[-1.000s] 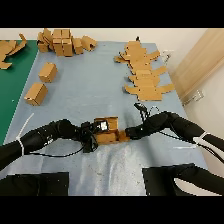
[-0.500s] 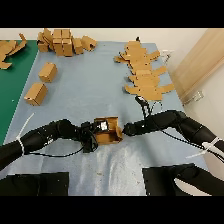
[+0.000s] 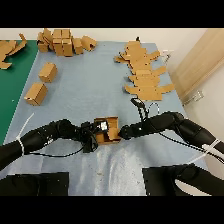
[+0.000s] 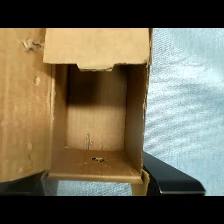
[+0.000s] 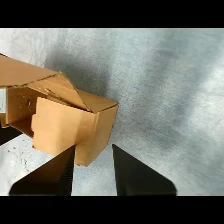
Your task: Fold the box.
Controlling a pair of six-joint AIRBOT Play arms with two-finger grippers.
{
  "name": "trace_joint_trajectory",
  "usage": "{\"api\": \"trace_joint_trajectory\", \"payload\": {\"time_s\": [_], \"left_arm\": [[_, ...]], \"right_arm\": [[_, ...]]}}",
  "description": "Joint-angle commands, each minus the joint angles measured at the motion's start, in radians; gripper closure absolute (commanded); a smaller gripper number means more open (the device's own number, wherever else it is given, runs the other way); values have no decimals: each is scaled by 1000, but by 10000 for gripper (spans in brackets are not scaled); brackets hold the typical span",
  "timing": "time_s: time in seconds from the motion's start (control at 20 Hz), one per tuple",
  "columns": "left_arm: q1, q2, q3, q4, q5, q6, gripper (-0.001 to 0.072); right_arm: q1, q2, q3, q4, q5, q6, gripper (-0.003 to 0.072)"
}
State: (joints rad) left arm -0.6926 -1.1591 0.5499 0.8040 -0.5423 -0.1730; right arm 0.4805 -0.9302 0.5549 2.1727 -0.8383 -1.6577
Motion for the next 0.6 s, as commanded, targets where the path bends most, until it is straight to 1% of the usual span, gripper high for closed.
{"api": "trace_joint_trajectory", "payload": {"time_s": [0.0, 0.15, 0.25, 0.35, 0.55], "left_arm": [[0, 0, 0, 0, 0, 0, 199], [0, 0, 0, 0, 0, 0, 199], [0, 0, 0, 0, 0, 0, 199], [0, 0, 0, 0, 0, 0, 199], [0, 0, 0, 0, 0, 0, 198]], "right_arm": [[8, 1, 1, 0, 16, 28, 313], [31, -5, 9, -11, 46, 108, 313], [77, -37, 38, -76, 48, 202, 313], [136, -93, 86, -220, 27, 340, 313], [252, -198, 221, -513, -107, 664, 314]]}}
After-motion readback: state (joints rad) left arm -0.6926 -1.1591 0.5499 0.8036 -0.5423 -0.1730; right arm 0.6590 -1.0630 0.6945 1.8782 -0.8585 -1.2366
